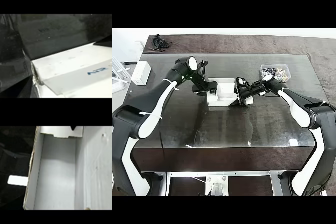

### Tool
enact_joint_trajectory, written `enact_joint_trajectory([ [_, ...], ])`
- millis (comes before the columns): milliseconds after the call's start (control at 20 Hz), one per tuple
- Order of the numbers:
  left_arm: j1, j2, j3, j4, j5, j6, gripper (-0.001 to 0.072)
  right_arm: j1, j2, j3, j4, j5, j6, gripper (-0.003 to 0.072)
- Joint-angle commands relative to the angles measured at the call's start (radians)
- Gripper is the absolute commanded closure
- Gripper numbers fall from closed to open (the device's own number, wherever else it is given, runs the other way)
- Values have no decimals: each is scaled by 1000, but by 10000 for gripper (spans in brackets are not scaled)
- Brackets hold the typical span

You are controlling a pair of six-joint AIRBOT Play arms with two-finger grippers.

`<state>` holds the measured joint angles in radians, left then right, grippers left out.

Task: Fold the box and place the chain.

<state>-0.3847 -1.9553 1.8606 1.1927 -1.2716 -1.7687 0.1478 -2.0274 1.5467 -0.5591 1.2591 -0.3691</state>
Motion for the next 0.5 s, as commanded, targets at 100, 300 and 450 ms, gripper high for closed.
enact_joint_trajectory([
  [100, 2, 0, -1, 23, -20, 24, 151, 0, 0, 0, 1, -2, 1, 103],
  [300, 7, 1, -1, 45, -25, 26, 152, 0, 0, 0, 1, -2, 1, 103],
  [450, 7, 1, -1, 43, -29, 27, 152, 0, 0, 0, 1, -2, 1, 102],
])
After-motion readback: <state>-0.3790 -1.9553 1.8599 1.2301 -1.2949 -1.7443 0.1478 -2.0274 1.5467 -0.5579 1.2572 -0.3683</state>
